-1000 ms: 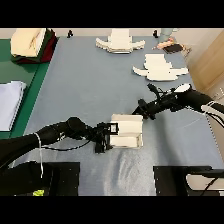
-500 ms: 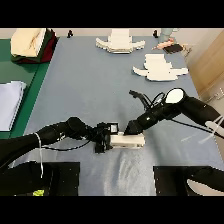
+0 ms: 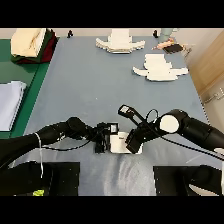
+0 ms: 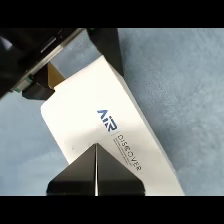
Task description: Fold the box.
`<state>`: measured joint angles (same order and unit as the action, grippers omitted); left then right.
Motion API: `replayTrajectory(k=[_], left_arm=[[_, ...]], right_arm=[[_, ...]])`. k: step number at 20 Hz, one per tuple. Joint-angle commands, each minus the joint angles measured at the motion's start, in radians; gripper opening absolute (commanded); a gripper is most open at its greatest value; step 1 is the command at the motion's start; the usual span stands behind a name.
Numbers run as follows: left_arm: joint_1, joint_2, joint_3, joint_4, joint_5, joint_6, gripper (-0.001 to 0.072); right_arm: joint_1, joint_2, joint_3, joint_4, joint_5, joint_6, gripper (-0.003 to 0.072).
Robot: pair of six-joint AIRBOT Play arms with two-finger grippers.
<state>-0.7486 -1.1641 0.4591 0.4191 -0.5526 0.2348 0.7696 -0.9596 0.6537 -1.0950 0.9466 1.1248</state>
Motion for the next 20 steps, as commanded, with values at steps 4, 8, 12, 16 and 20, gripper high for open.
replayTrajectory(k=[4,8,12,16,20], left_arm=[[0.001,0.0,0.001,0.0,0.0,0.0,0.0525],[0.001,0.0,0.001,0.0,0.0,0.0,0.0525],[0.001,0.0,0.001,0.0,0.0,0.0,0.0525],[0.001,0.0,0.001,0.0,0.0,0.0,0.0525],[0.001,0.0,0.001,0.0,0.0,0.0,0.0525]], right_arm=[[0.142,0.109,-0.059,-0.183,-0.193,0.0,0.0004],[0.172,0.163,-0.06,-0.229,-0.222,-0.048,0.0251],[0.172,0.129,-0.07,-0.241,-0.134,-0.141,0.0527],[0.172,0.094,-0.073,-0.279,-0.121,-0.203,0.0527],[0.172,0.09,-0.073,-0.329,-0.109,-0.21,0.0527]])
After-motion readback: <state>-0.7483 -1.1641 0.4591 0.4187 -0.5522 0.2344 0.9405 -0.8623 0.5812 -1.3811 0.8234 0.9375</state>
